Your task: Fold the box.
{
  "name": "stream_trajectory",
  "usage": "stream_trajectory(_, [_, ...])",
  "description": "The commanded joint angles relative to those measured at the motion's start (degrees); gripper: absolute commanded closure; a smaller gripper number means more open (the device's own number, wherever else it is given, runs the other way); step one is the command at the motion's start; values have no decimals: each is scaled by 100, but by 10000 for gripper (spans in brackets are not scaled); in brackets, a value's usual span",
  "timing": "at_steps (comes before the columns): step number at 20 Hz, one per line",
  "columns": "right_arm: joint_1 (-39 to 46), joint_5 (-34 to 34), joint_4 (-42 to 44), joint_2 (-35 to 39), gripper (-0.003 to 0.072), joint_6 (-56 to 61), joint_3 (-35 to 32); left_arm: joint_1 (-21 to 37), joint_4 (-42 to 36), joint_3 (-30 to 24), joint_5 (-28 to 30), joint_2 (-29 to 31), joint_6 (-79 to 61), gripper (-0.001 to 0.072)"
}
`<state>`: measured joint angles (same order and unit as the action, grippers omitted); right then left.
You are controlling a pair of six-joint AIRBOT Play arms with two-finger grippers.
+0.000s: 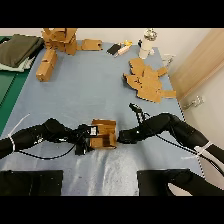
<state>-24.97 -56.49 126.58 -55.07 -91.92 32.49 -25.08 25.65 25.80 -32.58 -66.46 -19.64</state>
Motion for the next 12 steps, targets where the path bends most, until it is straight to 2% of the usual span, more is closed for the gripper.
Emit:
stream_trajectory(1, [-50, 42, -39, 26, 438, 87, 57, 7, 0, -2, 2, 2, -2, 198])
stream_trajectory(5, [-50, 28, -72, 31, 437, 87, 61, 7, 0, -2, 2, 2, -2, 199])
stream_trajectory(10, [-52, -55, 17, 140, 304, 87, 63, 7, 0, -2, 2, 0, -2, 199])
stream_trajectory(12, [-166, 50, 20, 146, 305, 133, 63, 7, 0, -2, 2, 2, -2, 199])
